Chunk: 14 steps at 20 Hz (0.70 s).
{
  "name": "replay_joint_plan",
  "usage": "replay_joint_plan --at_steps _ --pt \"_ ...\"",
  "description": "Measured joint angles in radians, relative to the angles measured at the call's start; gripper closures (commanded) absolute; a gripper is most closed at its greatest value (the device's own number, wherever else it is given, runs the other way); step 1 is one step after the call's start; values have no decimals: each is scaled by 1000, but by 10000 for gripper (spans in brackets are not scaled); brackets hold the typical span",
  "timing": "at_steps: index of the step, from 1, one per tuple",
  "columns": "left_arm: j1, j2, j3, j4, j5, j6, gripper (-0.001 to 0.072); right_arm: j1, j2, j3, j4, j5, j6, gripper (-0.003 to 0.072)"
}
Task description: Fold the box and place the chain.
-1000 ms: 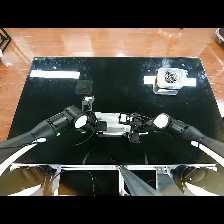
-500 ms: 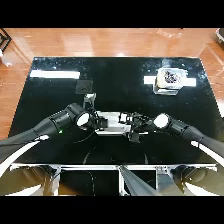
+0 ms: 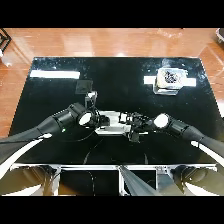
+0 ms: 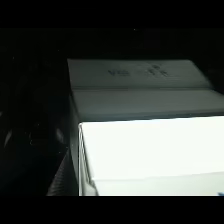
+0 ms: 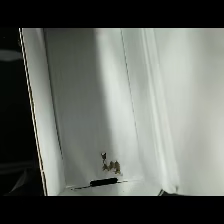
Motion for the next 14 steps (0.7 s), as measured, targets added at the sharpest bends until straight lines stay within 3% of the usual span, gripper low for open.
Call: replay_joint_plan --at_steps 2,14 --pt "-1 -19 12 0 -8 0 264 0 0 0 0 0 0 434" --pt "-2 -50 49 1 -98 3 278 0 0 0 -1 0 -1 434"
